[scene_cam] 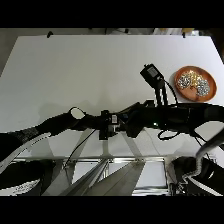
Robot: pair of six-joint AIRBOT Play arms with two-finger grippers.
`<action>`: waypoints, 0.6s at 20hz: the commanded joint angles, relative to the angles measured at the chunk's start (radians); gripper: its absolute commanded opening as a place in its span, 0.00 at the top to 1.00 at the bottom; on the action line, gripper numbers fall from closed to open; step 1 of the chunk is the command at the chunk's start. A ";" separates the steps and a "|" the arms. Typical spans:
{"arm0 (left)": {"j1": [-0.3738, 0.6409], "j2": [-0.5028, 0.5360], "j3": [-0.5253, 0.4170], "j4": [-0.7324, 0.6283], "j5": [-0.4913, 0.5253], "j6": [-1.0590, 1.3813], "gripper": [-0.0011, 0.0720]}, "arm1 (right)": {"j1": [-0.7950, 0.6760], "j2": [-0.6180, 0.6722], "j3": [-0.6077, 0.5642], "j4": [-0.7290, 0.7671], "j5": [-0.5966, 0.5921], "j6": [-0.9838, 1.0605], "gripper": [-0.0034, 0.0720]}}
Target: Fold the box and place the chain.
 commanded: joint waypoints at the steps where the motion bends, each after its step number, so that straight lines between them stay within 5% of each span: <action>1: 0.000 0.001 0.000 0.000 0.000 0.000 0.71 | 0.003 0.001 0.001 0.034 -0.066 0.000 0.93; 12: 0.000 0.001 0.000 0.000 0.000 0.000 0.71 | 0.002 0.001 0.001 -0.010 -0.024 0.004 0.93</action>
